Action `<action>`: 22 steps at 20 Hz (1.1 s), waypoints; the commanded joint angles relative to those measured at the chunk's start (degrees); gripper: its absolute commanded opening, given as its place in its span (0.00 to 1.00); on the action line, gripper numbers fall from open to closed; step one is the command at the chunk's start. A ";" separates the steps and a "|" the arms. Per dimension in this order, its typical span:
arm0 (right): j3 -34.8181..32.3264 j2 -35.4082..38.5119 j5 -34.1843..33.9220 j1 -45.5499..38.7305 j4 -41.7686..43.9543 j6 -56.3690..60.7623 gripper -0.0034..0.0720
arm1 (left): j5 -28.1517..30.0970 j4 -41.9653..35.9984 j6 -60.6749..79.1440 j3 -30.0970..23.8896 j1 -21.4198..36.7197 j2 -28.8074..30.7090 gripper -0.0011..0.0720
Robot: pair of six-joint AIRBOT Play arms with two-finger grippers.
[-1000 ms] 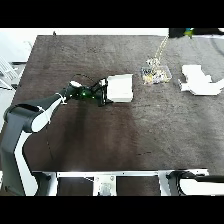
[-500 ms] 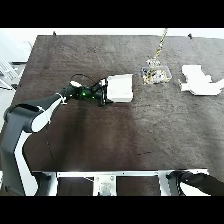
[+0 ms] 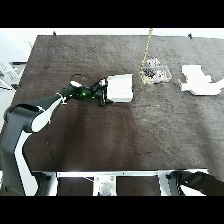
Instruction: Fold the box and place the chain.
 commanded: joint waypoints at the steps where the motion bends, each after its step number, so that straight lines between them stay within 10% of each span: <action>1: -3.26 0.04 0.28 1.05 0.50 1.14 0.05 | 0.00 0.02 0.00 0.04 0.02 -0.02 0.41; 10: -24.74 -2.32 -15.96 1.16 7.28 4.02 0.05 | 0.00 0.02 0.00 0.04 0.04 -0.02 0.41; 20: -40.68 -27.58 -32.00 1.03 15.85 6.36 0.06 | 0.02 0.00 0.00 0.04 0.02 -0.02 0.41; 22: -38.95 -26.95 -31.41 0.55 15.78 6.29 0.60 | 0.02 0.02 0.00 0.04 0.04 -0.02 0.41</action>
